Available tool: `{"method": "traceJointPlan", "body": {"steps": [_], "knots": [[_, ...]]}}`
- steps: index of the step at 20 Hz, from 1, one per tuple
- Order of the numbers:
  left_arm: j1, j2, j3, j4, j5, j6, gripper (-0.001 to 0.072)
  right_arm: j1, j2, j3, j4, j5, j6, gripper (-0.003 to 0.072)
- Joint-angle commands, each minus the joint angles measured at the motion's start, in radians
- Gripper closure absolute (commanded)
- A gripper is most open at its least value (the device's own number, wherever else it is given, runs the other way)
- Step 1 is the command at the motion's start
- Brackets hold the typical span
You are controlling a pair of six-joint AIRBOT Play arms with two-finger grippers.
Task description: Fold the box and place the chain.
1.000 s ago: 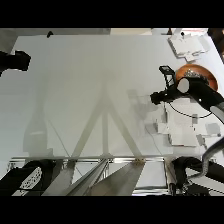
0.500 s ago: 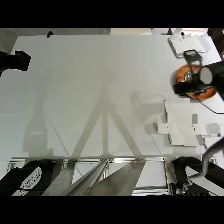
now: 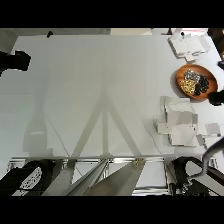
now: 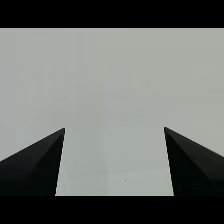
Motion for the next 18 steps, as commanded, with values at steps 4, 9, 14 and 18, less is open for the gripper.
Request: {"method": "traceJointPlan", "body": {"steps": [4, 9, 14, 18], "knots": [[0.0, 0.001, 0.0, 0.0, 0.0, 0.0, 0.0015, -0.442, -0.016, 0.001, 0.267, -0.019, -0.223, 0.0286], [0.0, 0.001, 0.0, 0.0, 0.0, 0.0, 0.0015, -0.583, -0.124, 0.001, 0.352, 0.092, -0.261, 0.0265], [0.0, 0.001, -0.001, 0.0, 0.0, 0.0, 0.0015, -0.583, -0.245, 0.001, 0.372, 0.158, -0.261, 0.0221], [0.0, 0.001, 0.0, 0.0, 0.0, 0.0, 0.0015, -0.583, -0.282, 0.001, 0.367, 0.148, -0.273, 0.0222]]}}
